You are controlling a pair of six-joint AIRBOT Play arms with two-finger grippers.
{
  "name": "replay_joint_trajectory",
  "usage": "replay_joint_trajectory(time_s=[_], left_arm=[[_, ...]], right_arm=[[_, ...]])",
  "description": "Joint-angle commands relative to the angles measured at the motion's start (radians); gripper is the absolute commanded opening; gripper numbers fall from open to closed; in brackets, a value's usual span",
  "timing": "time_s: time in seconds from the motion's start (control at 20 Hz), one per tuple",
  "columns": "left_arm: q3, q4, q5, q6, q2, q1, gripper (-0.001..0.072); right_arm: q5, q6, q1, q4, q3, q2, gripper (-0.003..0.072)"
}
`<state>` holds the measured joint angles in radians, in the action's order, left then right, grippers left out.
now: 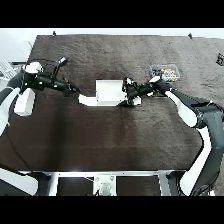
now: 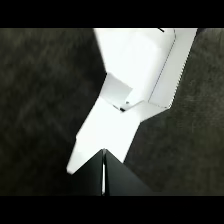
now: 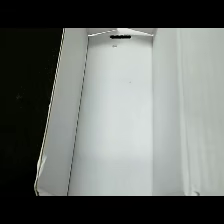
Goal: Fold the box and place the chain.
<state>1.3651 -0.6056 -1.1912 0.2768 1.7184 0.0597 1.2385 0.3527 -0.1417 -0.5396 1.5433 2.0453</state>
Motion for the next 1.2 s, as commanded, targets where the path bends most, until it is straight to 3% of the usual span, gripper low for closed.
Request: replay_joint_trajectory(time_s=[0.0, 0.3, 0.45, 0.75, 1.15], left_arm=[[-0.085, -0.005, 0.043, 0.290, -0.004, 0.049, 0.0019], [-0.127, -0.026, 0.117, 0.459, -0.003, 0.004, 0.0019], [-0.127, -0.140, 0.177, 0.527, -0.001, -0.051, 0.0020], [-0.126, -0.179, 0.236, 0.535, -0.002, -0.079, 0.0021], [-0.024, -0.167, 0.076, 0.533, -0.004, 0.043, 0.0021]], right_arm=[[0.000, -0.001, 0.000, 0.000, 0.000, 0.000, 0.0639], [0.000, -0.001, 0.000, 0.000, 0.000, 0.000, 0.0639], [0.000, -0.001, 0.000, 0.000, 0.000, 0.000, 0.0639], [0.000, -0.001, 0.000, 0.000, 0.000, 0.000, 0.0639], [0.000, -0.001, 0.000, 0.001, 0.000, 0.000, 0.0639]])
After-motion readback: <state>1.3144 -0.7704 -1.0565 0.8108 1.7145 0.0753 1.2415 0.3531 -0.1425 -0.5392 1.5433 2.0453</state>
